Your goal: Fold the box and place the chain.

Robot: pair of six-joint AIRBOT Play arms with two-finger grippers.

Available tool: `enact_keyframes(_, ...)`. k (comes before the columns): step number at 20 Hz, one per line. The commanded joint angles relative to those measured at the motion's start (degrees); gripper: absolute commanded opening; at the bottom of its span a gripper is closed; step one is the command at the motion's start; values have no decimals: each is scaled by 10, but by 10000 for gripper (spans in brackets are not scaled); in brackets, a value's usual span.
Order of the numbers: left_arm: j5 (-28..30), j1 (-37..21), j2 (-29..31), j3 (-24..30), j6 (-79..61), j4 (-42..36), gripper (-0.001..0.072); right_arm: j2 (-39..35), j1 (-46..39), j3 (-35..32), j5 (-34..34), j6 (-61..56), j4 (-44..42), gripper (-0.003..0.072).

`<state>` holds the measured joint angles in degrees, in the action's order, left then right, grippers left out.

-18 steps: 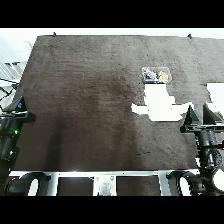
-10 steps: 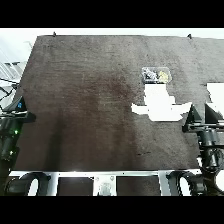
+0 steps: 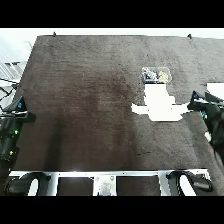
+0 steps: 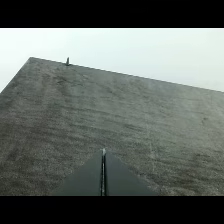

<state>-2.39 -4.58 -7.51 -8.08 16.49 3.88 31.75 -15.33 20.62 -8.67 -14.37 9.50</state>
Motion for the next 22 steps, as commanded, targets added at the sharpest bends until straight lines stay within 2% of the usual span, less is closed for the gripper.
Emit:
enact_keyframes(1, 0, 0, 0, 0, 0, 0, 21, 227, -139, 146, -276, -144, 95, 499)
enact_keyframes(2, 0, 0, 0, 0, 0, 0, 21, 278, -181, 201, -364, -209, 171, 500)
enact_keyframes(4, 0, 0, 0, 0, 0, 0, 21, 346, -237, 297, -468, -289, 282, 500)
enact_keyframes(9, 0, 0, 0, 0, 0, 0, 21, 430, -284, 468, -575, -352, 453, 521)
enact_keyframes(12, 0, 0, 0, 0, 0, 0, 21, 523, -283, 553, -671, -354, 498, 530)
enact_keyframes(13, 0, 0, 0, 0, 0, 0, 21, 552, -283, 573, -691, -354, 515, 550)
enact_keyframes(22, 0, 0, 0, 0, 0, 0, 21, 716, -231, 661, -725, -345, 542, 550)
